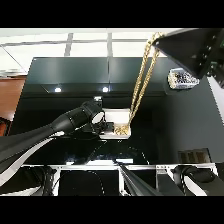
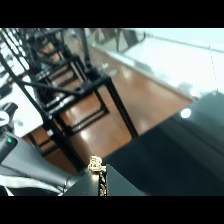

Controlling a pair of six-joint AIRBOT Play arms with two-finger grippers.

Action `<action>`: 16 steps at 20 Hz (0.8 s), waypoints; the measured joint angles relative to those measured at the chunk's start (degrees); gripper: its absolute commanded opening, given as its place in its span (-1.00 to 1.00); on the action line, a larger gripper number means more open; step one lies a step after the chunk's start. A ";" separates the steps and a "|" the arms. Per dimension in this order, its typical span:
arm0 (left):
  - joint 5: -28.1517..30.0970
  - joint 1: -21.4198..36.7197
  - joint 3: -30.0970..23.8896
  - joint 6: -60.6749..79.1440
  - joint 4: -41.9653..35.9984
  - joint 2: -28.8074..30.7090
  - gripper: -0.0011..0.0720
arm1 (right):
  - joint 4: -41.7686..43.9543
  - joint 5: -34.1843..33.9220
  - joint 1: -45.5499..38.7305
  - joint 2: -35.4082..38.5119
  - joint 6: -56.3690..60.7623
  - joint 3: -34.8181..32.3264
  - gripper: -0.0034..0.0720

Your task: Fold the box and place the chain.

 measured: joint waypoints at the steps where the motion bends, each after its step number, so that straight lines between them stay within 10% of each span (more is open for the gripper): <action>1: -0.02 0.00 0.00 0.00 0.00 0.00 -0.89 | -1.20 0.55 0.33 -0.11 0.63 0.11 -0.87; 16: -0.02 0.00 0.00 0.00 0.00 0.00 -0.89 | -18.32 -5.18 9.86 -3.76 11.21 -27.54 -0.86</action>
